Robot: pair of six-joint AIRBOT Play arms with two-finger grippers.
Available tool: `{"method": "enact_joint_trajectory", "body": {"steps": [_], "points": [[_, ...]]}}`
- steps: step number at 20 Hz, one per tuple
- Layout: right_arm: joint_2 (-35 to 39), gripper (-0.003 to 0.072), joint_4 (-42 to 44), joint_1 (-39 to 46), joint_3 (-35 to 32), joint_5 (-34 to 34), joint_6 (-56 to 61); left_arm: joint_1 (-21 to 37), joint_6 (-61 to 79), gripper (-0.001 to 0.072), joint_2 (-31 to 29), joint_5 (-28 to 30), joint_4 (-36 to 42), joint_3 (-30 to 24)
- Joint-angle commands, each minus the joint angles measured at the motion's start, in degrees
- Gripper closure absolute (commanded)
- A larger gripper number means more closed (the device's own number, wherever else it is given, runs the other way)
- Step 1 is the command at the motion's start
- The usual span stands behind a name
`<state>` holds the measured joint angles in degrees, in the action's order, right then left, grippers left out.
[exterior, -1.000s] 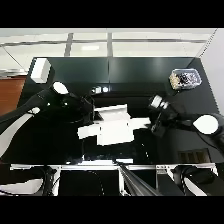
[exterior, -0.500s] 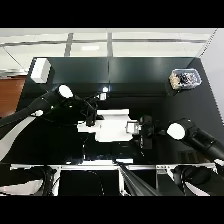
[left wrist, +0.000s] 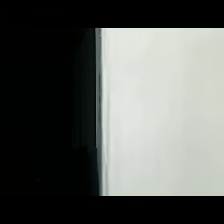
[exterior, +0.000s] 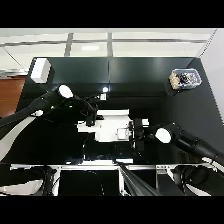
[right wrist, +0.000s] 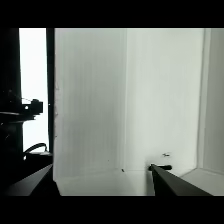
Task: Fold the box and place the chain.
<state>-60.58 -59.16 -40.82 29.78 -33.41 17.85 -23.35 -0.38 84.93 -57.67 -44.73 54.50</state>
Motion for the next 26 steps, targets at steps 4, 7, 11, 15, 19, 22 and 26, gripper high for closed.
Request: {"method": "enact_joint_trajectory", "body": {"steps": [4, 7, 11, 15, 19, 22, 26], "points": [[3.1, -0.0022, -2.0, 3.5, 3.6, 0.4, 0.6, 0.0, 0.0, 0.0683, 0.0, -0.8, 0.0, 0.0], [3.1, -0.0022, -1.0, 6.9, 6.7, -2.1, 0.5, 0.0, 0.0, 0.0683, 0.0, -2.8, 0.0, 0.0], [2.5, -0.0022, 5.6, 11.8, 6.6, -4.1, -1.5, 0.0, 0.0, 0.0684, 0.0, -2.8, 0.0, 0.0], [-0.4, -0.0022, 14.1, 13.8, 6.6, -4.3, -9.5, -0.3, 0.0, 0.0685, 0.0, -2.5, 0.2, 0.0], [-3.7, -0.0022, 18.3, 13.8, 6.6, -5.6, -13.9, -0.6, 0.0, 0.0685, 0.0, -2.4, 0.2, 0.0], [-6.0, -0.0022, 23.5, 13.8, 6.1, -7.5, -18.9, -0.6, -0.8, 0.0685, 0.0, -2.4, 0.1, 0.0], [-8.1, -0.0022, 23.5, 14.3, 4.5, -7.5, -22.8, -1.3, -1.4, 0.0685, 0.7, -2.3, -1.6, 0.0]]}}
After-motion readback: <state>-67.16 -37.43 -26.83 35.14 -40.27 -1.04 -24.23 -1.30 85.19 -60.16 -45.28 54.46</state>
